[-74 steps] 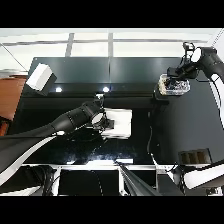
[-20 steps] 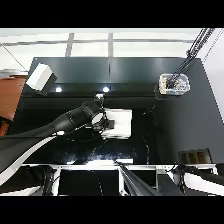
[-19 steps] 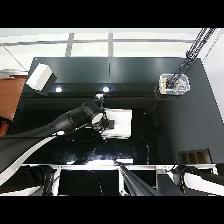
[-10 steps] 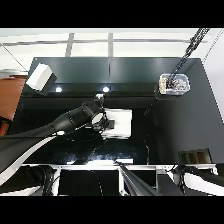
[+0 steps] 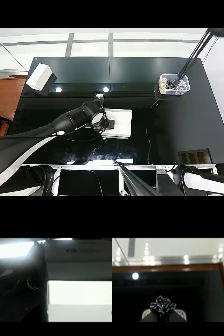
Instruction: Fold the box and place the chain.
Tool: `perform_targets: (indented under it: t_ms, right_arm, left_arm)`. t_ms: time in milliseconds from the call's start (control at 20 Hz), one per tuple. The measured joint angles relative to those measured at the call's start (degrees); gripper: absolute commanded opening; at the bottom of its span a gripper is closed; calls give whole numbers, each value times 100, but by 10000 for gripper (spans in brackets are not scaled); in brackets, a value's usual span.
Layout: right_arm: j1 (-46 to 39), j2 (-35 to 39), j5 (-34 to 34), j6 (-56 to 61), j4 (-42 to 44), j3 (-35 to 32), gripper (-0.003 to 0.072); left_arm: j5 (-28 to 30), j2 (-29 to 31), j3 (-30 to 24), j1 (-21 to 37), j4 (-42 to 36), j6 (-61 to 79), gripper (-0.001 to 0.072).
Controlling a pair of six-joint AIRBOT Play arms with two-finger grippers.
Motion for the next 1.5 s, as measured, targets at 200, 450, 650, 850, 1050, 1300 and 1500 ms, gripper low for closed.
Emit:
perform_targets:
  t_ms: [200,450,650,850,1050,1300,1500]
  right_arm:
    - [2,-485,116,24,-39,-584,31]
    - [0,-1248,234,374,-28,-1038,30]
    - [2,-1661,267,503,144,-1117,255]
    - [2,-1847,251,560,221,-1143,335]
    - [2,-1965,188,612,221,-1150,334]
    - [0,-2214,83,767,264,-1152,149]
    - [2,-2306,-66,820,275,-1145,30]
  left_arm:
    - [2,0,0,0,-4,-2,30]
    - [2,-2,0,0,-7,-2,30]
    - [4,0,0,0,-7,-2,30]
    - [4,0,0,0,-7,-2,30]
    - [9,0,0,0,-7,-2,30]
    - [13,0,0,0,-7,-2,30]
    - [13,0,0,0,-7,-2,30]
